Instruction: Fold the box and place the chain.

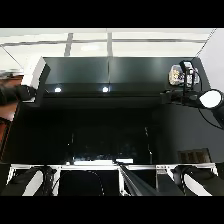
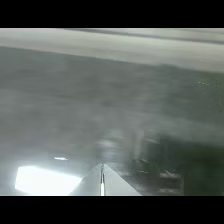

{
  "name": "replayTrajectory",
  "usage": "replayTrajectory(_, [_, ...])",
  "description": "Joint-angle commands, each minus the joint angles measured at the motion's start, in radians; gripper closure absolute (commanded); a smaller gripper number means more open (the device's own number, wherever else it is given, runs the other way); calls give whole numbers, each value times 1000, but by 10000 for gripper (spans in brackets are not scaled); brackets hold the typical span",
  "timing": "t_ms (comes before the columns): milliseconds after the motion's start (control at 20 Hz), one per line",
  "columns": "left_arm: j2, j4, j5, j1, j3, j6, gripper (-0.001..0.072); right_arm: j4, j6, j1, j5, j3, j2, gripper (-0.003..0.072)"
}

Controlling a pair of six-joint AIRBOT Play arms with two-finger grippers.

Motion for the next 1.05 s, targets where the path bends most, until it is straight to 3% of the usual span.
replayTrajectory(0, [156, 8, 108, -16, -167, 21, 681, -112, 53, -59, 6, 5, -21, 672])
replayTrajectory(1000, [153, 6, 119, -16, -167, 20, 681, -113, 53, -63, 6, 5, -21, 672])
